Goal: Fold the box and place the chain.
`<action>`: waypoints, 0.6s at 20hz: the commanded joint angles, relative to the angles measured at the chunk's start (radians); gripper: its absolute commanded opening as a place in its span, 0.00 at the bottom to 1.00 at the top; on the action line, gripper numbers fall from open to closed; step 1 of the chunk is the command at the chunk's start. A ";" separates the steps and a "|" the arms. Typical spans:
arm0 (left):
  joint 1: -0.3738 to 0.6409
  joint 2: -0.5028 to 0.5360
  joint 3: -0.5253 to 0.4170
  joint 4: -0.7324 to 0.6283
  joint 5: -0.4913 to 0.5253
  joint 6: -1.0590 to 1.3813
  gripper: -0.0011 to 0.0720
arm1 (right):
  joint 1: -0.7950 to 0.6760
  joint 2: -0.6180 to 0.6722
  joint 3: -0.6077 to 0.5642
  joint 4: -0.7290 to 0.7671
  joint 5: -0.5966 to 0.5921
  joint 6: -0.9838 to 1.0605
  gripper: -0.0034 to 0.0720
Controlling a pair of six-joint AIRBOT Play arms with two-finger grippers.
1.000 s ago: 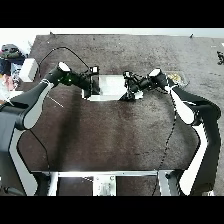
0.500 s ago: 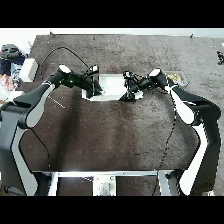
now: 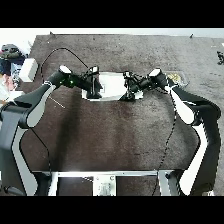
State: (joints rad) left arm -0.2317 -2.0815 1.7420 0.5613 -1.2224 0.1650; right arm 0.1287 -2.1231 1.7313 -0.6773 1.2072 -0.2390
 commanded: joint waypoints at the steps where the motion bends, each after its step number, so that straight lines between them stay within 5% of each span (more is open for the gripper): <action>1: 0.000 0.000 0.000 -0.001 0.001 0.010 0.93 | 0.001 -0.001 0.000 0.000 0.001 0.000 0.50; 3: 0.001 0.000 0.000 0.003 0.006 -0.007 0.92 | 0.001 -0.001 0.000 0.000 0.001 0.000 0.50; 4: 0.007 0.000 0.000 0.031 0.014 -0.038 0.72 | 0.001 -0.001 0.000 0.000 0.001 0.000 0.50; 5: 0.018 0.000 0.000 0.049 0.006 -0.038 0.41 | 0.001 -0.001 0.000 0.000 0.000 0.000 0.50; 6: 0.036 0.000 0.001 0.046 -0.012 -0.045 0.23 | 0.001 -0.001 0.000 0.000 0.000 0.000 0.50; 8: 0.071 0.012 0.001 0.041 -0.064 -0.044 0.03 | 0.001 -0.001 0.000 0.000 0.001 0.000 0.50; 12: 0.090 0.093 0.021 0.036 -0.093 -0.134 0.03 | 0.001 -0.001 0.000 0.000 0.001 0.000 0.50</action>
State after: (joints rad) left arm -0.1585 -2.0346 1.7504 0.5934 -1.2888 0.1043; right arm 0.1287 -2.1231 1.7313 -0.6773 1.2076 -0.2390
